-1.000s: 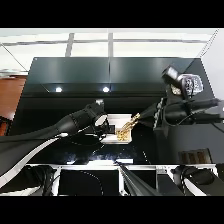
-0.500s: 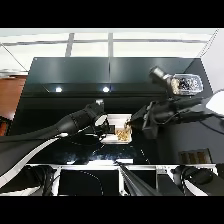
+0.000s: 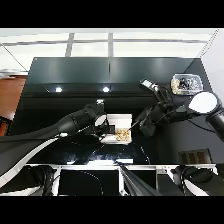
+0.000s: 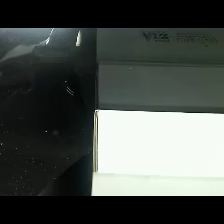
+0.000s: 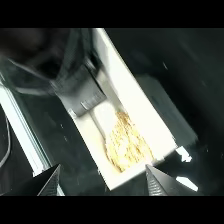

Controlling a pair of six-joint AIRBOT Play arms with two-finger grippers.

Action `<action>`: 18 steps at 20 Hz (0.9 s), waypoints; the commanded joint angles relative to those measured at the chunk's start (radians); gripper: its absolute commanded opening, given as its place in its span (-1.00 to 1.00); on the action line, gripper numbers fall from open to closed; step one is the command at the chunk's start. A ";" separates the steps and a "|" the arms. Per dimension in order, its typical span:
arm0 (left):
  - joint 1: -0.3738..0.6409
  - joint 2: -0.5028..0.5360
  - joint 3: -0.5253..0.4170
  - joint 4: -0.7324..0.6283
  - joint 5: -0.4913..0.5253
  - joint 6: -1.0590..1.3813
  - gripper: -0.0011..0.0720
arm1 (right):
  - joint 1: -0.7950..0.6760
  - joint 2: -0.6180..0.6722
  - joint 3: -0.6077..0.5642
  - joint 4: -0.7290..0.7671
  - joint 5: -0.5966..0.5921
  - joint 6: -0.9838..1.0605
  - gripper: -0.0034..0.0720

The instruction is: Fold the box and place the chain.

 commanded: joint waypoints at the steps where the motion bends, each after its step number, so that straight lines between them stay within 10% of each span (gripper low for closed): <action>1: 0.021 0.001 0.009 -0.047 0.007 0.027 -0.89 | -0.104 0.006 0.000 -0.010 0.174 0.005 0.66; 4: 0.033 0.003 0.048 -0.044 0.003 0.024 -0.78 | -0.143 0.006 0.000 0.028 0.220 0.001 0.66; 6: 0.032 0.003 0.073 -0.043 -0.009 0.017 0.32 | -0.143 0.006 0.000 0.030 0.210 0.001 0.66; 13: 0.046 0.181 0.098 0.029 -0.258 0.447 0.35 | -0.223 0.006 0.000 -0.051 0.197 0.054 0.66; 18: 0.376 0.528 -0.118 -0.296 -0.299 0.908 0.35 | -0.447 0.006 -0.001 -0.250 0.194 0.188 0.66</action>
